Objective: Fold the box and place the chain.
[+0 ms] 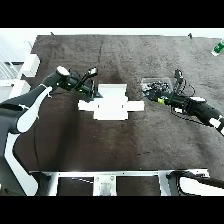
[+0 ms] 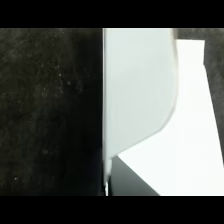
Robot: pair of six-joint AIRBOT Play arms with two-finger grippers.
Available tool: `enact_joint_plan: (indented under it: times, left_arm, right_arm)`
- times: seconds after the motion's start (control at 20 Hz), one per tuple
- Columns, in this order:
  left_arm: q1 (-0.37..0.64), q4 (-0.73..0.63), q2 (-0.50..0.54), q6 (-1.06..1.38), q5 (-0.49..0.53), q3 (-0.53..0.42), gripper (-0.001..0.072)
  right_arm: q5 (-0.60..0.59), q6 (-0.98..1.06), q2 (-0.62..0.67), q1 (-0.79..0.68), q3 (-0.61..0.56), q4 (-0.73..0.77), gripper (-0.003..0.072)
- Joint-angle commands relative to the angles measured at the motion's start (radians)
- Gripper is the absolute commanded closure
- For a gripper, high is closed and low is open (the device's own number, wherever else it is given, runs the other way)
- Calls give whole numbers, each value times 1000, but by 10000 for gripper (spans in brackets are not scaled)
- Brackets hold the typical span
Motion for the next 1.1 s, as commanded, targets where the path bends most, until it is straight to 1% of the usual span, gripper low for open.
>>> enact_joint_plan:
  times: [0.0,0.1,0.2,0.6,0.7,0.85,0.95,1.0,1.05]
  left_arm:
    - [10,-21,16,63,47,-62,691]
    - [10,-28,16,101,84,-100,691]
    - [10,-27,15,137,88,-119,691]
    - [10,-25,15,245,87,-120,686]
    - [10,-24,15,244,78,-120,685]
    - [10,-23,15,241,80,-120,684]
    - [10,-23,15,241,80,-120,684]
    - [10,-23,15,241,80,-120,684]
    - [10,-23,15,241,80,-120,684]
  right_arm:
    - [1,-10,1,-2,1,0,441]
    - [1,-10,1,-2,1,0,441]
    - [2,-9,1,-2,-1,0,441]
    - [2,-19,1,12,-1,0,439]
    - [2,-70,1,12,-1,0,370]
    - [18,-204,1,12,0,0,370]
    - [100,-336,2,12,5,0,368]
    - [161,-403,2,13,11,0,293]
    - [233,-475,2,14,23,0,168]
